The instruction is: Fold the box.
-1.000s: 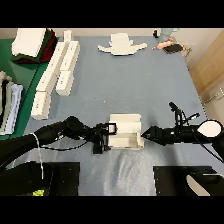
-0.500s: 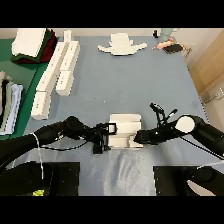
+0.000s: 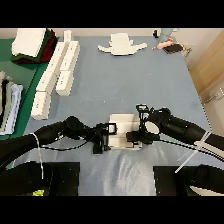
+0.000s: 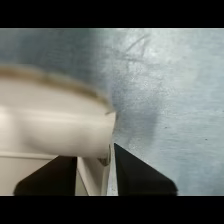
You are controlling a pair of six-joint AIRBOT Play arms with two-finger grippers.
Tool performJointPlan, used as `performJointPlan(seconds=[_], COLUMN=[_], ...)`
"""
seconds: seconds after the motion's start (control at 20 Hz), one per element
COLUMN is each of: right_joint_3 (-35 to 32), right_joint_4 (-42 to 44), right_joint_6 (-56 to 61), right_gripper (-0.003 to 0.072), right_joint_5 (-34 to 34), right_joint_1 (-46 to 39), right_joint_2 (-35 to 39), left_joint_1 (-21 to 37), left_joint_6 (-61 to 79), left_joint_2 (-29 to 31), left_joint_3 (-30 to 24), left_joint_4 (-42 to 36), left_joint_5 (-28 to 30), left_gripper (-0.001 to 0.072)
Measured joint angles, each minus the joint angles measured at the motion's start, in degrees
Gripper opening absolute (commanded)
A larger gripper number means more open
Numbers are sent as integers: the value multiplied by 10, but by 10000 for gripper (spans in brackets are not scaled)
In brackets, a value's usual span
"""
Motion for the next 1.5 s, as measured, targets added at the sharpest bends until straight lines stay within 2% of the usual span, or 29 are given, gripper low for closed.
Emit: performJointPlan(seconds=[0.1,0.15,0.2,0.45,0.5,0.55,0.6,0.75,0.8,0.85,0.9,1.1,1.15,1.2,1.25,1.3,1.5], right_joint_3=[7,9,10,13,14,14,13,19,24,29,34,62,69,73,77,80,83], right_joint_4=[-17,-24,-28,-39,-40,-41,-45,-37,-36,-35,-31,-35,-40,-46,-55,-66,-96], right_joint_6=[30,40,48,66,68,69,70,68,64,59,54,45,43,42,42,42,-10], right_gripper=[76,24,3,3,47,264,362,368,394,468,480,479,429,206,40,2,2], right_joint_5=[10,15,16,23,23,24,26,27,28,28,33,81,94,104,113,120,136], right_joint_1=[8,10,12,16,16,16,16,16,16,16,16,15,14,13,10,1,-100], right_joint_2=[-9,-12,-13,-21,-22,-23,-25,-24,-22,-19,-16,18,34,53,73,94,142], left_joint_1=[0,0,0,0,0,0,0,0,0,0,0,0,0,0,0,0,0], left_joint_6=[0,0,0,0,0,0,0,0,0,0,0,0,0,0,0,0,0], left_joint_2=[0,0,0,0,0,0,0,0,0,0,0,0,0,0,0,0,0], left_joint_3=[0,0,0,0,0,0,0,0,0,0,0,0,0,0,0,0,0], left_joint_4=[0,0,0,0,0,0,0,0,0,0,0,0,0,0,0,0,0], left_joint_5=[0,0,0,0,0,0,0,0,0,0,0,0,0,0,0,0,0], left_gripper=[521,521,521,521,521,521,521,521,520,521,521,521,521,521,521,521,521])
